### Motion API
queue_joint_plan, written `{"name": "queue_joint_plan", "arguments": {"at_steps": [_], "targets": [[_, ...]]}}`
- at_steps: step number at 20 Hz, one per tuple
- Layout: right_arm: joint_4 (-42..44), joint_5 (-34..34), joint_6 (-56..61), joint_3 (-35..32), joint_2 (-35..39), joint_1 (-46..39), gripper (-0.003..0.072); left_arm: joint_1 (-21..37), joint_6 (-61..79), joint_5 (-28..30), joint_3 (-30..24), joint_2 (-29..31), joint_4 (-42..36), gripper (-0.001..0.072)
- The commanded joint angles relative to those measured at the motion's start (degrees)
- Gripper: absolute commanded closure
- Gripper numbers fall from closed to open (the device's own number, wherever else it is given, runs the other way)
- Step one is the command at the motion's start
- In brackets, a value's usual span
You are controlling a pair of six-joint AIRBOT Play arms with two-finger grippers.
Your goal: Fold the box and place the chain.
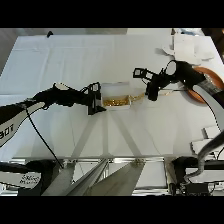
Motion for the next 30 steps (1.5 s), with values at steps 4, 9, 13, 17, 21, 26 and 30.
{"name": "queue_joint_plan", "arguments": {"at_steps": [4,9,13,17,21,26,30], "targets": [[5.40,0.04,8.74,0.07,8.96,6.32,0.0673,0.00,0.02,0.00,0.04,0.02,-0.07,0.0554],[10.27,-0.37,10.40,0.07,11.85,12.33,0.0673,0.00,0.02,0.00,0.04,0.02,-0.09,0.0554],[11.47,-6.84,12.55,0.07,11.85,18.03,0.0672,0.00,0.02,0.00,0.04,0.02,-0.07,0.0554],[11.45,-17.44,16.13,0.07,11.82,22.12,0.0675,0.00,0.00,0.00,0.04,0.02,-0.07,0.0554],[6.82,-17.59,19.61,0.04,10.27,22.27,0.0675,0.00,0.00,0.00,0.04,0.02,-0.07,0.0554],[-1.07,-11.37,26.29,0.04,5.97,22.27,0.0673,0.00,0.02,0.00,0.04,0.02,-0.09,0.0554],[-1.07,-9.14,26.21,0.04,5.53,22.27,0.0509,0.00,0.00,0.00,0.04,0.02,-0.07,0.0554]]}}
